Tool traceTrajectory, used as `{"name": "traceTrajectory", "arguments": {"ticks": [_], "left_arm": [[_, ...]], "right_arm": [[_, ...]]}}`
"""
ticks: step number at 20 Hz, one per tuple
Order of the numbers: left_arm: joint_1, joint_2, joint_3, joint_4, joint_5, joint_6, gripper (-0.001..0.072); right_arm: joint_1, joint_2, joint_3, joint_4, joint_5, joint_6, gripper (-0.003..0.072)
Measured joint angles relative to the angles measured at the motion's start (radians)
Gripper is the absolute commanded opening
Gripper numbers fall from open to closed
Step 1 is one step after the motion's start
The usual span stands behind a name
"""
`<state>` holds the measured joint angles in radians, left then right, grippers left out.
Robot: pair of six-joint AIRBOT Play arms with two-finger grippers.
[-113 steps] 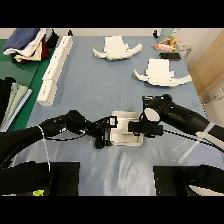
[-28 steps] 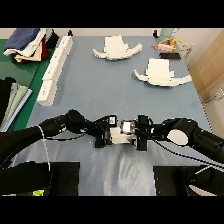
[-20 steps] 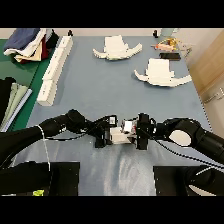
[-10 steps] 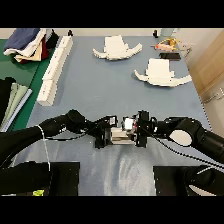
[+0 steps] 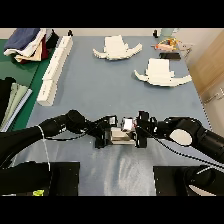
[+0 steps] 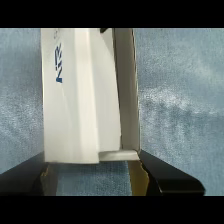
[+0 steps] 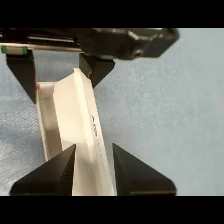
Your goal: Fold the box.
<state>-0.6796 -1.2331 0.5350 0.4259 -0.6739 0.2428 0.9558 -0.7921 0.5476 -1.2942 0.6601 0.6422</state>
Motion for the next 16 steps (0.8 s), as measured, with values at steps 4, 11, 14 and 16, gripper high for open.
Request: {"name": "traceTrajectory", "arguments": {"ticks": [4,11,14,16], "left_arm": [[0.000,0.000,0.000,0.000,0.001,0.000,0.0520],[0.000,0.000,0.000,0.001,0.001,0.001,0.0520],[-0.001,0.000,0.000,0.002,-0.002,0.001,0.0520],[-0.001,0.000,0.000,0.002,-0.001,0.002,0.0520]], "right_arm": [[0.000,-0.001,-0.008,0.042,0.040,0.000,0.0182],[-0.001,-0.013,-0.018,0.094,0.066,0.000,0.0139],[-0.001,-0.014,-0.018,0.118,0.090,0.000,0.0143],[-0.001,-0.014,-0.018,0.126,0.096,0.000,0.0184]]}}
